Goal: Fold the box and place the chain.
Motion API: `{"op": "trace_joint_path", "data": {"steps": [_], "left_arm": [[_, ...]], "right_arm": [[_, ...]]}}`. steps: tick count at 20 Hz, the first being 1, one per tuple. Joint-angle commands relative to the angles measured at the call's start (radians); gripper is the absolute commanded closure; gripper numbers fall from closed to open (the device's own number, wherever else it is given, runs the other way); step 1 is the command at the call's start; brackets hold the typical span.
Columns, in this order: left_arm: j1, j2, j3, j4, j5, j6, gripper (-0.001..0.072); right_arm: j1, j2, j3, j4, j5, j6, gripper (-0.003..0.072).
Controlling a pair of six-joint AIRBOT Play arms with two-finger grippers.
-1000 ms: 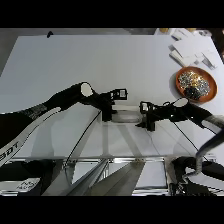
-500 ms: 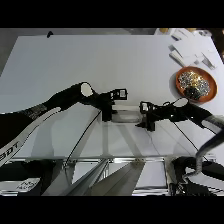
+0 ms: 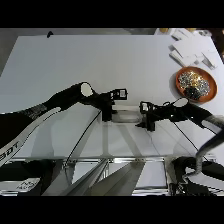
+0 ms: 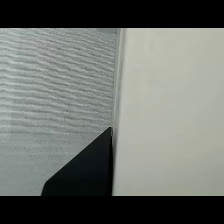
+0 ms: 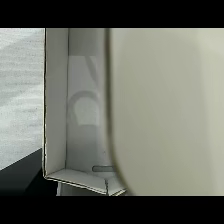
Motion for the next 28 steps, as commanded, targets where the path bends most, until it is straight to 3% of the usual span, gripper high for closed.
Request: {"op": "trace_joint_path", "data": {"steps": [1, 6, 7, 9, 10, 16, 18, 20, 24, 26, 28], "left_arm": [[0.000, 0.000, 0.000, -0.011, 0.004, 0.000, 0.0699], [0.000, 0.001, 0.000, -0.019, -0.002, 0.000, 0.0698], [0.000, 0.005, 0.000, -0.014, -0.003, 0.000, 0.0656], [0.001, 0.030, 0.000, 0.055, -0.047, -0.008, 0.0255], [0.001, 0.048, 0.000, 0.092, -0.074, -0.008, 0.0175], [0.002, 0.211, 0.000, 0.373, -0.188, -0.266, 0.0202], [0.002, 0.266, 0.000, 0.455, -0.206, -0.384, 0.0400], [-0.001, 0.312, 0.000, 0.443, -0.259, -0.399, 0.0708], [-0.068, 0.321, 0.000, 0.261, -0.256, -0.327, 0.0705], [-0.125, 0.296, 0.000, 0.189, -0.167, -0.234, 0.0702], [-0.167, 0.248, 0.000, 0.126, -0.016, -0.181, 0.0702]], "right_arm": [[0.001, 0.000, 0.000, 0.000, 0.000, 0.000, 0.0389], [0.001, 0.000, 0.000, 0.000, 0.000, 0.000, 0.0389], [0.001, 0.000, 0.000, 0.000, 0.000, 0.000, 0.0389], [0.001, 0.000, 0.000, 0.000, 0.000, 0.000, 0.0389], [0.001, 0.000, 0.000, 0.000, 0.000, 0.000, 0.0389], [0.001, 0.000, 0.000, 0.000, 0.000, 0.000, 0.0389], [0.001, 0.000, 0.000, 0.000, 0.000, 0.000, 0.0389], [0.001, 0.000, 0.000, 0.000, 0.000, 0.000, 0.0389], [0.001, 0.000, 0.000, 0.000, 0.000, 0.000, 0.0389], [0.001, 0.000, 0.000, 0.000, 0.000, 0.000, 0.0389], [0.001, 0.000, 0.000, 0.000, 0.000, 0.000, 0.0389]]}}
